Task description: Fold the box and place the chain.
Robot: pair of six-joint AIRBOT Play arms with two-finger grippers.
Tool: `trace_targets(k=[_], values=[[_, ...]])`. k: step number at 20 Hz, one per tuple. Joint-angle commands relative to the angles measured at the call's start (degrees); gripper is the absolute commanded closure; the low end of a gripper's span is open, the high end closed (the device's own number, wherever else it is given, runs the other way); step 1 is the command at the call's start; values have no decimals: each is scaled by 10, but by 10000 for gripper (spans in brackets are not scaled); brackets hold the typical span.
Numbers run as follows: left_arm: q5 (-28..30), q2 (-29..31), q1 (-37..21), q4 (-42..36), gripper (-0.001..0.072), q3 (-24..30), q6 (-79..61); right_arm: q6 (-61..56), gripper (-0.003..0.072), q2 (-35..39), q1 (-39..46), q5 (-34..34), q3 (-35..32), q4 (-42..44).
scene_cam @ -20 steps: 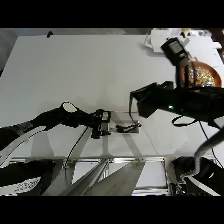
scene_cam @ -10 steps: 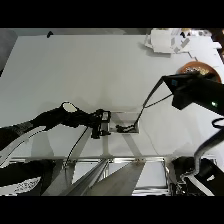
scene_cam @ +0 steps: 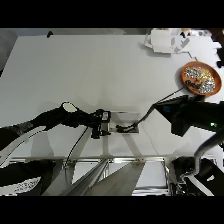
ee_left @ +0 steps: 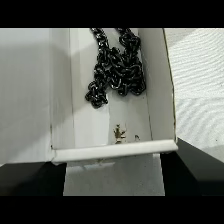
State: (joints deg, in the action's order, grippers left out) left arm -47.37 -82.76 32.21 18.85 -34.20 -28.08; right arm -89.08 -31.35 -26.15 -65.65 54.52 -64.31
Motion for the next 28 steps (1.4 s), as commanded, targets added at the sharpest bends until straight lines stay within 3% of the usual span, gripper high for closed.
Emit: trace_targets(k=[1, 3, 10, 15, 21, 22, 23, 24, 28], values=[[0, 0, 0, 0, 560, 0, 0, 66, 663, -48, -10, 38, -20, 100], [0, 0, 0, 0, 560, 0, 0, 92, 663, -84, -53, 62, -34, 118], [0, 0, 0, 0, 560, 0, 0, 55, 663, -184, -143, 84, -51, 11], [0, 0, 0, 0, 560, 0, 0, 50, 663, -216, -143, 195, -127, 17], [0, 0, 0, 0, 560, 0, 0, 78, 656, -272, -162, 216, -136, 77], [0, 0, 0, 0, 560, 0, 0, 80, 578, -271, -169, 218, -136, 78], [0, 0, 0, 0, 560, 0, 0, 82, 431, -270, -170, 212, -134, 78], [0, 0, 0, 0, 560, 0, 0, 82, 354, -268, -169, 197, -129, 76], [0, 0, 0, 0, 560, 0, 0, 82, 370, -243, -128, 57, -46, 44]])
